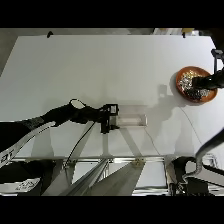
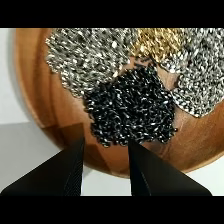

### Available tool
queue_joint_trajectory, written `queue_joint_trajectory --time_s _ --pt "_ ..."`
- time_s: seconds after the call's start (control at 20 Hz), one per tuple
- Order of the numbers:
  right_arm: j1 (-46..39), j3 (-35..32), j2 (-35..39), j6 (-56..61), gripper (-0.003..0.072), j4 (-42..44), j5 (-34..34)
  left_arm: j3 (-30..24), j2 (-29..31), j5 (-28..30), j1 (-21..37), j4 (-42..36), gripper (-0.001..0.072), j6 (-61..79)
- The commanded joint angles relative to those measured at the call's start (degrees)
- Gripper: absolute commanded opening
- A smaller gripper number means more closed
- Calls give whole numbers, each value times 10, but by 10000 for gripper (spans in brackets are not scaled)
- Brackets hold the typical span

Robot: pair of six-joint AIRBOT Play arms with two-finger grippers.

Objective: Fold the box and place the chain.

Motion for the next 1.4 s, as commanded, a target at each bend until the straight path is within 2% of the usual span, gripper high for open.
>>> queue_joint_trajectory --time_s 0.0,0.05,0.15,0.2,0.45,0.6,1.05,1.35 --pt "-21 0 -41 -8 269 -3 -4 0 0 0 0 0 152 0" --pt "-22 0 -46 -7 268 -4 -8 0 0 0 0 0 152 0" --pt "-22 0 -56 -8 202 -4 -15 0 0 0 0 0 152 0" --pt "-22 0 -60 -7 192 -4 -16 0 0 0 0 0 152 0" --pt "-22 0 -83 -7 192 -4 -9 0 0 0 0 0 152 0" --pt "-22 0 -85 -2 263 -5 -14 0 0 0 0 0 152 0" --pt "-40 0 -85 56 262 -19 -28 0 0 0 0 0 152 0" --pt "-58 0 -85 44 262 -13 -30 0 0 0 0 0 152 0"
